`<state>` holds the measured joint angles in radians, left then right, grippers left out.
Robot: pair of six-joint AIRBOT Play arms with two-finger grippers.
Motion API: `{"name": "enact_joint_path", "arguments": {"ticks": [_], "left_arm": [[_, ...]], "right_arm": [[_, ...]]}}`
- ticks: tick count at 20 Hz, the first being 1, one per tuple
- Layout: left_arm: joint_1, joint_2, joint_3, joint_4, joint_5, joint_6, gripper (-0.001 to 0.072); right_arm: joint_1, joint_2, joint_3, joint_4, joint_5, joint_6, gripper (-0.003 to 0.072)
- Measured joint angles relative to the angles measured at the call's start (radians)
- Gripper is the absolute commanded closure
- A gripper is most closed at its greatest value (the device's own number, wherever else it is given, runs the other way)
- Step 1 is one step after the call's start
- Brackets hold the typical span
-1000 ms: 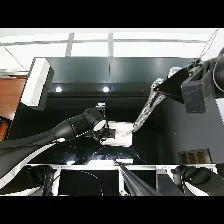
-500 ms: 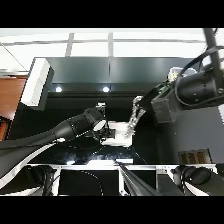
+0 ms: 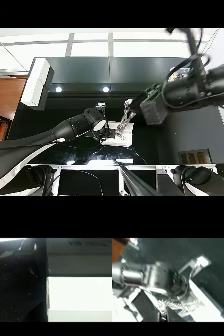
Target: Fold the box and place the chain.
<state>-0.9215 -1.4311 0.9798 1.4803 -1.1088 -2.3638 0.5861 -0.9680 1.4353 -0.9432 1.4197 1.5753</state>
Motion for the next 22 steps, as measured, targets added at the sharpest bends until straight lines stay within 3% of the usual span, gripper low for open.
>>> {"name": "enact_joint_path", "arguments": {"ticks": [7, 12, 13, 14, 15, 18, 22], "left_arm": [[0.000, 0.000, 0.000, 0.000, 0.000, 0.000, 0.0684], [0.000, 0.000, 0.000, 0.000, 0.000, 0.000, 0.0684], [0.000, 0.000, 0.000, 0.000, 0.000, 0.000, 0.0684], [0.000, 0.000, 0.000, 0.000, 0.000, 0.000, 0.0684], [0.000, 0.000, 0.000, 0.000, 0.000, 0.000, 0.0684], [0.000, 0.000, 0.000, -0.005, 0.000, 0.000, 0.0684], [0.000, -0.001, 0.000, -0.017, 0.001, 0.000, 0.0684]], "right_arm": [[0.039, 0.000, -0.311, -0.032, -0.105, 0.001, 0.0684], [0.060, -0.005, -0.522, -0.043, -0.304, 0.016, 0.0667], [0.065, -0.009, -0.551, -0.044, -0.348, 0.021, 0.0539], [0.069, -0.013, -0.571, -0.045, -0.386, 0.023, 0.0266], [0.071, -0.017, -0.587, -0.049, -0.413, 0.027, 0.0208], [0.050, -0.014, -0.601, -0.061, -0.439, 0.030, 0.0209], [-0.043, 0.071, -0.578, -0.174, -0.356, 0.026, 0.0209]]}}
